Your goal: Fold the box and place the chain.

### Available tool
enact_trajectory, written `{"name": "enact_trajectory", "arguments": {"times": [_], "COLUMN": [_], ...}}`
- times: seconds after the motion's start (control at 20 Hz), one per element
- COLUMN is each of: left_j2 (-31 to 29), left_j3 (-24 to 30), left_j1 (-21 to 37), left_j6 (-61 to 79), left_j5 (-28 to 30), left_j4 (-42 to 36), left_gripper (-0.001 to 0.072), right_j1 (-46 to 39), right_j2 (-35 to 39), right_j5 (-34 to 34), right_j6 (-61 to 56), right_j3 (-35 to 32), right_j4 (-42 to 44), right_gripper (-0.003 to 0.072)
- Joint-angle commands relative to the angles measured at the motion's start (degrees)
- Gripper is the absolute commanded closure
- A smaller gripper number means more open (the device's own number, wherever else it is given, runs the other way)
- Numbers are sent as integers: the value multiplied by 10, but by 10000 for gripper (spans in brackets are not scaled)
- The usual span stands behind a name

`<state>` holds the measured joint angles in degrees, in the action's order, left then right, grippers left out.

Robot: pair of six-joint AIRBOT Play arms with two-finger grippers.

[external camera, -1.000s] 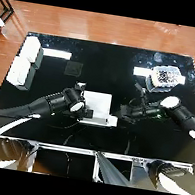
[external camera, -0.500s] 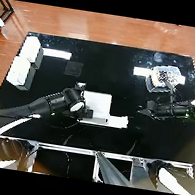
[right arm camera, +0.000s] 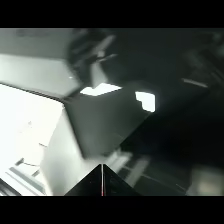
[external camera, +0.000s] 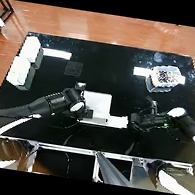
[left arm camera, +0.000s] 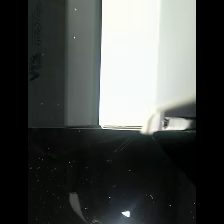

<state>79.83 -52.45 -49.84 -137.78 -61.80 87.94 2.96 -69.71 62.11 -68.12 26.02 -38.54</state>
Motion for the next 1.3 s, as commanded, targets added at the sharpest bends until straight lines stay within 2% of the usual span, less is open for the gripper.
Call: {"name": "enact_trajectory", "arguments": {"times": [0.0,0.15,0.25,0.3,0.35,0.75,0.8,0.85,1.1,1.25], "left_j2": [1,1,1,1,1,1,1,1,1,1], "left_j3": [0,0,0,0,0,0,0,0,0,0], "left_j1": [0,0,0,0,0,0,0,0,0,0], "left_j6": [0,0,0,0,0,0,0,0,0,0], "left_j5": [0,0,0,0,0,0,0,0,-1,-2], "left_j4": [0,-1,-1,-1,-1,-2,-2,-2,-2,-1], "left_gripper": [690,690,690,690,690,690,690,690,690,690], "right_j1": [71,74,75,75,75,77,82,89,120,126], "right_j2": [-24,-24,-24,-24,-24,-24,-24,-24,-24,-24], "right_j5": [-50,-41,-28,-23,-17,17,18,17,-3,-9], "right_j6": [31,33,37,37,39,71,71,71,59,57], "right_j3": [-7,-7,-7,-7,-7,-5,-1,5,47,50], "right_j4": [95,96,94,95,96,122,122,122,126,130], "right_gripper": [667,666,633,409,247,244,98,26,28,28]}}
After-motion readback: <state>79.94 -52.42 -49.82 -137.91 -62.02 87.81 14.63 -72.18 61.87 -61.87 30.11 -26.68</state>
